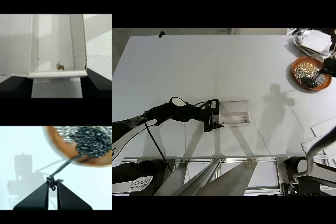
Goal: Fold the box and place the chain.
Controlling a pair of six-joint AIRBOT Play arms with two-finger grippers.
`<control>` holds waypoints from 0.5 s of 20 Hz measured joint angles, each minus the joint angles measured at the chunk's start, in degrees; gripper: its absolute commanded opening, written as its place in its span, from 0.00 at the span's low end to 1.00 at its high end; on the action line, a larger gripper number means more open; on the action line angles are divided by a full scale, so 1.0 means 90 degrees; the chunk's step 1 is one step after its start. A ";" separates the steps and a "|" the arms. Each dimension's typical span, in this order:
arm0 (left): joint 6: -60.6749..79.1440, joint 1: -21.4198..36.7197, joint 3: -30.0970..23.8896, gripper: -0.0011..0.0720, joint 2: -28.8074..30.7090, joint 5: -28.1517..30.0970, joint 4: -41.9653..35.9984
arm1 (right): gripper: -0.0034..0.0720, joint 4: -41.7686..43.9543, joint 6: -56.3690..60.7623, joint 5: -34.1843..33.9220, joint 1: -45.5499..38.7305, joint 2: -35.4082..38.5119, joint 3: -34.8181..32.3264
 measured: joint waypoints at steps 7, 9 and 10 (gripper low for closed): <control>-0.0002 0.0000 0.0000 0.13 0.0000 -0.0002 0.0000 | 0.06 0.1316 -0.0435 0.0901 0.0469 0.1418 0.0000; 0.0000 0.0002 0.0000 0.13 0.0000 0.0000 0.0000 | 0.06 0.1438 -0.0491 0.1180 0.0942 0.1729 0.0000; 0.0000 0.0000 0.0000 0.13 0.0000 -0.0002 0.0000 | 0.06 0.1464 -0.0505 0.1331 0.1197 0.1838 0.0000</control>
